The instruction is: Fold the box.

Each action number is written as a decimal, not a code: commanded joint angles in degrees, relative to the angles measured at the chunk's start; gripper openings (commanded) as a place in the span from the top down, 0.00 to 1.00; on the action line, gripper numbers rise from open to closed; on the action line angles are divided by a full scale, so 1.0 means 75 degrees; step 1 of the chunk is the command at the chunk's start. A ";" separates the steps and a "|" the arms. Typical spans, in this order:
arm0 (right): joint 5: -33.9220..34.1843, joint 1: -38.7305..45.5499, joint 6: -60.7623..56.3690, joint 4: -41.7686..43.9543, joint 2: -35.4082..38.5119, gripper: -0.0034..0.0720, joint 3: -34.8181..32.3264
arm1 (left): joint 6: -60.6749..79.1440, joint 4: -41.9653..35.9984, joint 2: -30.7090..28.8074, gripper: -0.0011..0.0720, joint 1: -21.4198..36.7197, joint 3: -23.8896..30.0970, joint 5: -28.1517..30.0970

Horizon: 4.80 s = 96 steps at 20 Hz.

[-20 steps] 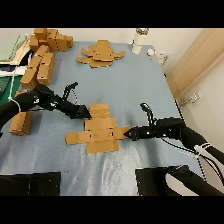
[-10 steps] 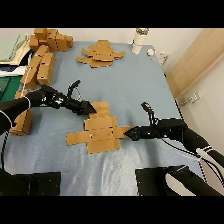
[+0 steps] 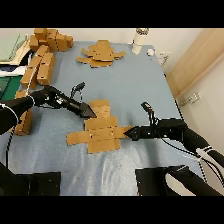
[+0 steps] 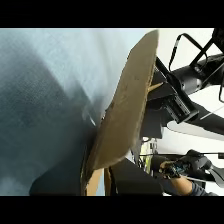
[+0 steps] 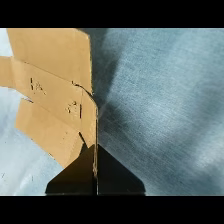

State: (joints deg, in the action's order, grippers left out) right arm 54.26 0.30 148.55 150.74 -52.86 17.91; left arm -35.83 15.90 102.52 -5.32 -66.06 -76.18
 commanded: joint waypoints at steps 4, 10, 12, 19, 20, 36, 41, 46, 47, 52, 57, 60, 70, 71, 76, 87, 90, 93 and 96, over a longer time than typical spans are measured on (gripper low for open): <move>-0.0006 -0.0009 -0.0020 -0.0032 0.0000 0.95 -0.0003 | 0.0391 -0.0041 0.0032 0.97 -0.0006 -0.0023 -0.0201; -0.0032 -0.0009 -0.0032 -0.0044 0.0000 0.87 -0.0003 | 0.0673 -0.0070 0.0032 0.97 -0.0006 -0.0023 -0.0195; -0.0230 -0.0003 -0.0315 -0.0047 0.0003 0.27 0.0009 | 0.0839 -0.0096 0.0029 0.97 -0.0006 -0.0026 -0.0195; -0.0772 0.0265 -0.1495 -0.0647 0.0009 0.25 0.1274 | 0.2346 -0.0003 -0.0854 0.98 -0.0522 0.0402 0.0673; -0.0775 0.0323 -0.1615 -0.0641 0.0009 0.25 0.1568 | 0.2748 -0.0035 -0.1128 0.98 -0.0662 0.0618 0.1096; -0.0880 -0.0280 -0.2500 -0.0522 -0.0006 0.84 0.2428 | 0.6446 -0.1061 -0.2428 0.98 -0.1719 0.2588 0.2693; -0.1119 -0.0522 -0.2506 -0.0522 -0.0006 0.84 0.2428 | 0.6484 -0.1087 -0.2326 0.97 -0.1722 0.2643 0.2681; -0.1160 -0.0527 -0.2550 -0.0548 -0.0006 0.85 0.2428 | 0.6464 -0.0845 -0.2308 0.97 -0.1719 0.2643 0.2748; -0.1169 -0.0527 -0.2553 -0.0592 -0.0020 0.91 0.2428 | 0.6426 -0.0729 -0.2276 0.97 -0.1719 0.2643 0.2838; -0.0935 -0.0525 -0.3789 -0.1335 -0.0192 0.95 0.2428 | 0.6231 -0.0688 -0.2261 0.97 -0.1719 0.2643 0.2917; 0.0764 -0.0525 -0.6216 -0.2690 0.0163 0.95 0.2428 | 0.6234 -0.0720 -0.2264 0.97 -0.1722 0.2640 0.2629; 0.1845 -0.0606 -0.7286 -0.3800 0.0382 0.95 0.2428 | 0.6234 -0.0720 -0.2261 0.97 -0.1722 0.2640 0.2629; 0.0079 -0.6755 -0.6962 -0.8084 0.2206 0.96 0.1373 | 0.6234 -0.0720 -0.2264 0.97 -0.1722 0.2640 0.2620; -0.0044 -0.7536 -0.7262 -0.8929 0.2384 0.96 0.1177 | 0.6234 -0.0720 -0.2264 0.97 -0.1722 0.2640 0.2620; -0.0189 -0.9570 -0.7554 -1.0384 0.2119 0.13 0.0458 | 0.6234 -0.0720 -0.2261 0.97 -0.1722 0.2640 0.2623; -0.1064 -0.9559 -0.8311 -1.2062 0.0717 0.24 0.0490 | 0.6234 -0.0720 -0.2261 0.97 -0.1722 0.2643 0.2620; -0.1195 -0.9556 -0.8317 -1.2077 0.0510 0.24 0.0490 | 0.6234 -0.0720 -0.2261 0.97 -0.1722 0.2640 0.2620; -0.1274 -0.9559 -0.8364 -1.2100 0.0472 0.24 0.0490 | 0.6234 -0.0720 -0.2261 0.97 -0.1722 0.2643 0.2620; -0.1352 -0.9562 -0.8956 -1.2587 0.0472 0.24 0.0493 | 0.6234 -0.0720 -0.2261 0.97 -0.1722 0.2640 0.2620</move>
State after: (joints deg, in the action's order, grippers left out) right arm 44.77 -71.37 84.73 59.24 -49.06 21.63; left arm 10.90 10.50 85.56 -18.22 -46.24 -56.55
